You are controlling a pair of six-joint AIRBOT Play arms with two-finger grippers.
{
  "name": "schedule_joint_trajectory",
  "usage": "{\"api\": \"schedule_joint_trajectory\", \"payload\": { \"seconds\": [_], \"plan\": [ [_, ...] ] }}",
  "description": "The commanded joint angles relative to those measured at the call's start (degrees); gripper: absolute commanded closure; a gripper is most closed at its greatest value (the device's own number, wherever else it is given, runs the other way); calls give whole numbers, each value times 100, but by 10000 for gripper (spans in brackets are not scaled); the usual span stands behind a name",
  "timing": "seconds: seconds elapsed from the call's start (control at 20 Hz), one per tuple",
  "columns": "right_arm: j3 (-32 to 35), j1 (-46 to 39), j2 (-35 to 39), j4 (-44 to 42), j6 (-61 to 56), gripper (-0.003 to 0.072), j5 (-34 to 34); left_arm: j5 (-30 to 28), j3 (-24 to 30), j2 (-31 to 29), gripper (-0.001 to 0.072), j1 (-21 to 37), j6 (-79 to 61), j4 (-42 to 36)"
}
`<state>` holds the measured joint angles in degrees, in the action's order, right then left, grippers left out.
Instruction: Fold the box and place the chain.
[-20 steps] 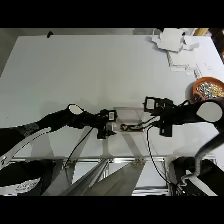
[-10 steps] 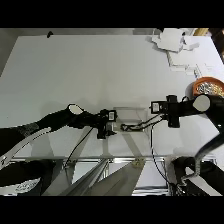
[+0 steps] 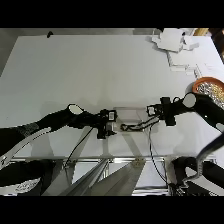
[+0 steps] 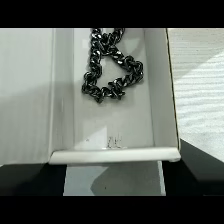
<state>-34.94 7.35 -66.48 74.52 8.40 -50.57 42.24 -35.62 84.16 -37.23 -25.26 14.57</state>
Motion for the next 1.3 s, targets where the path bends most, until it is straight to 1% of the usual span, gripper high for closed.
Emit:
{"api": "schedule_joint_trajectory", "payload": {
  "seconds": [0.0, 0.05, 0.15, 0.35, 0.45, 0.5, 0.6, 0.8, 0.95, 1.05, 1.15, 1.25],
  "plan": [
    [2, -4, -234, -42, 116, 474, 111, -2, 2, 0, 376, 0, -2, 2],
    [2, -4, -238, -44, 114, 474, 151, -2, 2, 0, 376, 0, -2, 2],
    [2, -4, -240, -44, 116, 511, 170, -2, 2, 0, 376, 0, -2, 2],
    [15, -2, -245, -44, 114, 531, 151, -2, 2, -2, 376, 0, -2, 2],
    [28, 17, -243, -35, 114, 655, 81, -2, 2, 0, 376, 0, -2, 2],
    [28, 46, -223, -26, 114, 666, 11, -2, 2, 0, 376, 0, -2, 2],
    [28, 142, 2, 55, 57, 666, -170, -2, 2, 0, 376, 0, -2, 2],
    [28, 282, 1008, -37, -570, 666, -734, -2, 2, 0, 376, 0, -2, 2],
    [31, 282, 1637, -555, -629, 665, -1215, 0, 2, 0, 376, 0, -2, 2],
    [31, 343, 1969, -1191, -627, 665, -1329, -2, 2, 0, 376, 0, -2, 2],
    [33, 573, 2168, -1668, -629, 665, -1381, -2, 2, 0, 376, 0, -2, 2],
    [33, 944, 2214, -2120, -627, 665, -1486, 0, 2, 0, 376, 0, -2, 2]
  ]
}}
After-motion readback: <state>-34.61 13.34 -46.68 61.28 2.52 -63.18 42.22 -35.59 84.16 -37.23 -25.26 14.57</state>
